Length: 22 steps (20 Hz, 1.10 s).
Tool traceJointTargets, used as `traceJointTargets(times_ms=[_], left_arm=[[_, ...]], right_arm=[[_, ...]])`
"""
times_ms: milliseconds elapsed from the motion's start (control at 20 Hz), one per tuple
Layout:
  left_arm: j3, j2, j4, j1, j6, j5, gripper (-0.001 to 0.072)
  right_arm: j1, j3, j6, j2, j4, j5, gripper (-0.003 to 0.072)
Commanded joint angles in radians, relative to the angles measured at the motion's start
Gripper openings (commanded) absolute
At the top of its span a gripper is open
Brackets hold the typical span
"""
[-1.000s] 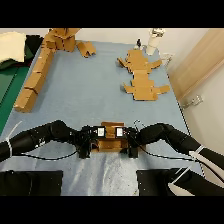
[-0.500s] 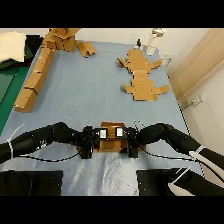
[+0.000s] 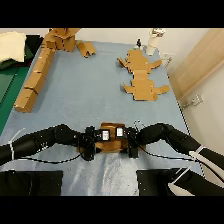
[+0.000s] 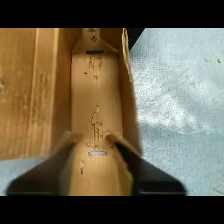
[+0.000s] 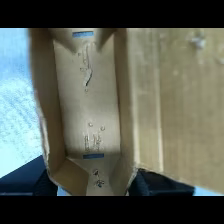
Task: Fold the box.
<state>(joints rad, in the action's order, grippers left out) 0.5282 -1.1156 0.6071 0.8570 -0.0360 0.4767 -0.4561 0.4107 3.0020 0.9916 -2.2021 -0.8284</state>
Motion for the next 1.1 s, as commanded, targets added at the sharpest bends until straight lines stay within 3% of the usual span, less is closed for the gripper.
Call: traceJointTargets(times_ms=[0,400,450,500,850,900,950,1000,1050], left_arm=[[0.0,-0.001,-0.01,0.004,-0.001,-0.003,0.0488],[0.0,-0.001,-0.01,0.004,-0.001,-0.001,0.0491],[0.0,-0.001,-0.01,0.004,-0.001,-0.002,0.051],[0.001,-0.001,-0.01,0.004,-0.001,-0.004,0.0663],[0.0,-0.001,-0.009,0.004,-0.002,-0.005,0.0656],[0.0,-0.001,-0.008,0.004,-0.002,-0.005,0.0634],[0.0,0.0,-0.001,0.003,-0.006,-0.003,0.043],[0.0,0.0,0.02,0.003,-0.005,-0.004,0.018],[0.001,0.0,0.05,0.003,-0.006,-0.004,0.0143]], right_arm=[[0.0,-0.001,-0.001,0.0,-0.001,0.0,0.0504],[0.0,-0.001,-0.001,0.0,-0.001,0.0,0.0504],[0.0,-0.001,-0.001,0.0,-0.001,0.0,0.0504],[0.0,-0.001,-0.001,0.0,-0.001,0.0,0.0504],[0.0,-0.001,-0.001,0.0,-0.001,0.0,0.0504],[0.0,-0.001,-0.001,0.0,-0.001,0.0,0.0504],[0.0,-0.001,-0.001,0.0,-0.001,0.0,0.0504],[0.0,-0.001,-0.001,0.0,-0.001,0.0,0.0504],[0.0,-0.001,-0.001,0.0,-0.001,0.0,0.0504]])
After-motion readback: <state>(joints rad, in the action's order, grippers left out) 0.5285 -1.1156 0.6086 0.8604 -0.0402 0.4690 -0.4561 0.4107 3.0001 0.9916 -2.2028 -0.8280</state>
